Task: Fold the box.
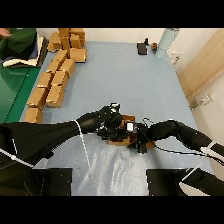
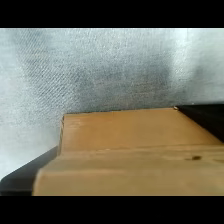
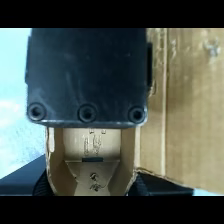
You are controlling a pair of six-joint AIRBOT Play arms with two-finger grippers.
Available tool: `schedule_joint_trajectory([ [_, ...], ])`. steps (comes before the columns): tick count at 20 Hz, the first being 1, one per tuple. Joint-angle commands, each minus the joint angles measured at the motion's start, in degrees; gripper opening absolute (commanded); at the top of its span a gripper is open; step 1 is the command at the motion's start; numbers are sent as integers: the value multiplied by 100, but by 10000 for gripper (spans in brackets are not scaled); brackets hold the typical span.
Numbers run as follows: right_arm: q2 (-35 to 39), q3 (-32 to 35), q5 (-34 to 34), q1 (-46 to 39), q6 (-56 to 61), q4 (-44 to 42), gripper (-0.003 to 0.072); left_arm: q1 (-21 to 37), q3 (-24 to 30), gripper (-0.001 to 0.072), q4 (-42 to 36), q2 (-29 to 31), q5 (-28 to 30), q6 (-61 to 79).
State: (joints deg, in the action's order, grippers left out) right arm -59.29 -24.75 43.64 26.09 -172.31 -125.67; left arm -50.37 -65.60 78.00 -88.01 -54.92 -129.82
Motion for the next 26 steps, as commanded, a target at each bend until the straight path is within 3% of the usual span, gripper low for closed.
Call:
schedule_joint_trajectory([
  [1, -4, -4, -2, 0, 24, -11, 514, 11, -96, 431, -28, 13, -323, -9],
  [10, -4, -4, -2, 0, 24, -11, 514, 625, -769, 431, -372, 20, -1882, 17],
  [14, -4, -4, -4, 0, 24, -11, 514, 927, -807, 432, -623, 20, -2011, 184],
  [20, -4, -4, -2, 0, 24, -11, 514, 1541, -933, 433, -2044, 20, -2009, 1316],
  [26, -4, -4, -4, 0, 24, -11, 514, 2197, -933, 432, -2680, 17, -2212, 1853],
])
